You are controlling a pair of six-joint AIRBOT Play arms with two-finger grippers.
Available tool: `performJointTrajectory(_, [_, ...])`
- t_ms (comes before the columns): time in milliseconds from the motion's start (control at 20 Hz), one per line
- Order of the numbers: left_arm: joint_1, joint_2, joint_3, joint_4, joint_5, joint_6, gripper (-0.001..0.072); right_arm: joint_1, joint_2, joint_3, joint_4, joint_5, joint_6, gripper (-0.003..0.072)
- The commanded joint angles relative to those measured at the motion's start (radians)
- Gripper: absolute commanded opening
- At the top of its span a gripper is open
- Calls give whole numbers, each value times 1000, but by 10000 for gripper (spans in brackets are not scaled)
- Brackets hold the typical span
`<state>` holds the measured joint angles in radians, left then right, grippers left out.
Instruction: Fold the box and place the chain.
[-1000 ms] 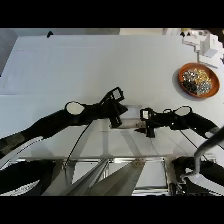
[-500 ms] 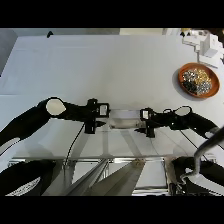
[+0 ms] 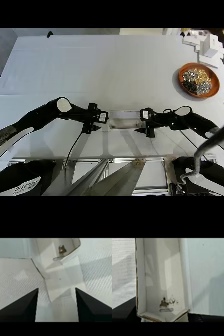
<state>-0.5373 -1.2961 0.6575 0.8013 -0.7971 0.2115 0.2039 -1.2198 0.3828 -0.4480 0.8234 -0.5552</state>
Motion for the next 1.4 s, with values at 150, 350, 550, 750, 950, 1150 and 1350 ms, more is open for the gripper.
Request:
performJointTrajectory(150, [-7, -22, 0, -92, 65, 84, 512, 0, 0, 1, 0, 0, 0, 296])
performJointTrajectory(350, [-26, -22, 0, -98, 55, 84, 503, 0, 0, 1, 0, 0, 0, 296])
performJointTrajectory(550, [-26, -22, 0, -97, -14, 77, 311, 0, 0, 1, 0, 0, 0, 296])
performJointTrajectory(750, [-32, -22, 0, -99, -36, 77, 308, 0, 0, 1, 0, 0, 0, 296])
performJointTrajectory(950, [-68, -25, 0, -157, -2, 80, 251, 0, 0, 1, 0, 0, 0, 296])
performJointTrajectory(1150, [-76, -34, 0, -180, 45, 79, 250, 0, 0, 1, 0, 0, 0, 296])
performJointTrajectory(1350, [-77, -35, 0, -184, 68, 77, 131, 0, 0, 1, 0, 0, 0, 296])
